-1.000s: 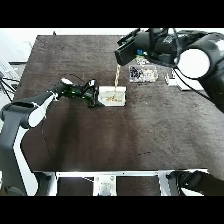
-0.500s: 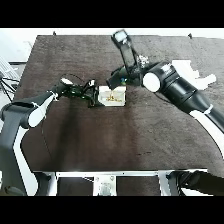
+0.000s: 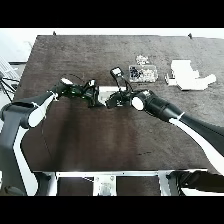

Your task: Fold the box and place the chain.

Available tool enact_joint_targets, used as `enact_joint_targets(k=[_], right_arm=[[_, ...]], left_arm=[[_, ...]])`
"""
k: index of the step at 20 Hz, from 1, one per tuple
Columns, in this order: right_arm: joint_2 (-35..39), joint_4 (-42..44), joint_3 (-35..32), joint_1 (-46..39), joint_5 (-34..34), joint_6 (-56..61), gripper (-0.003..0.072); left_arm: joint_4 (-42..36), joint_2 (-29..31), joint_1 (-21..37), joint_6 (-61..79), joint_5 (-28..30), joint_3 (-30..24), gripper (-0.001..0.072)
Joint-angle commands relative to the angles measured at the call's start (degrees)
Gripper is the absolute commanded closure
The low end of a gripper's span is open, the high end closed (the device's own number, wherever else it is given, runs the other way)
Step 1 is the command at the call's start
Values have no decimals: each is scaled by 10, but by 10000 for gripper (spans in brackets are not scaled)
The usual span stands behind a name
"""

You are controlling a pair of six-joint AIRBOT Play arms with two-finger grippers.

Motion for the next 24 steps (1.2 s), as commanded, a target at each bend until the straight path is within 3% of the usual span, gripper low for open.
enact_joint_targets(k=[1,10,18,24], right_arm=[[-15,6,-7,-1,-39,0,676],[76,-16,74,-27,-32,-6,675],[71,-5,-26,-28,-40,-4,676],[67,-5,-92,-29,-115,-4,675]], left_arm=[[0,0,0,0,0,0,178],[0,0,0,0,0,0,178],[0,0,0,0,0,0,178],[0,0,0,0,0,0,178]])
